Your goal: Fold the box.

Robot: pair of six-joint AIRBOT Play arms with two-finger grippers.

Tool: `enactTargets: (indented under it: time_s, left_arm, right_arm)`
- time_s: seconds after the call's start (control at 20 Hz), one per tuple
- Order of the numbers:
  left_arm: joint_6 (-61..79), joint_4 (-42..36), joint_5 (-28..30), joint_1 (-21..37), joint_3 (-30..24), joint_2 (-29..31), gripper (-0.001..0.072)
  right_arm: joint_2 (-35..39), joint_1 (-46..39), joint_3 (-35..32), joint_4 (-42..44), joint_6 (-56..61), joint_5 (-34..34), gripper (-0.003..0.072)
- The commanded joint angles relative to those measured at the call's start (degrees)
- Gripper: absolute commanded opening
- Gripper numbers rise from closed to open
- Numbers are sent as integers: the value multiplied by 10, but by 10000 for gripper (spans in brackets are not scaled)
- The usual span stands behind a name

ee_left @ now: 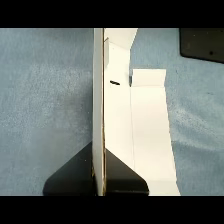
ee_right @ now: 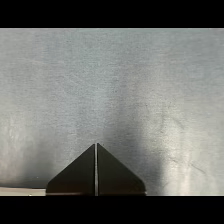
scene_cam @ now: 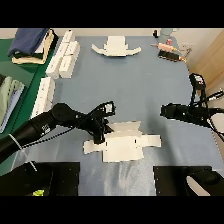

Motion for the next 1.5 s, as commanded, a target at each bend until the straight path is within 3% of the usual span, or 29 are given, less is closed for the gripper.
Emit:
enactTargets:
  time_s: [0.0, 0.3, 0.75, 1.15, 1.45]
  left_arm:
    - [21, 4, 20, -7, -16, 3, 13]
    - [81, -43, 79, -34, -55, 2, 13]
    - [76, -43, 67, -34, -71, 2, 15]
    - [81, -41, 75, -34, -70, 2, 15]
    - [81, -28, 62, -34, -45, 2, 15]
  right_arm:
    - [0, 1, 0, 1, 0, -1, 17]
    - [0, 1, 0, 1, 0, -1, 17]
    - [0, 1, 0, 7, 0, 1, 17]
    - [0, 1, 0, 27, 0, 60, 17]
    - [0, 1, 0, 28, 0, 60, 17]
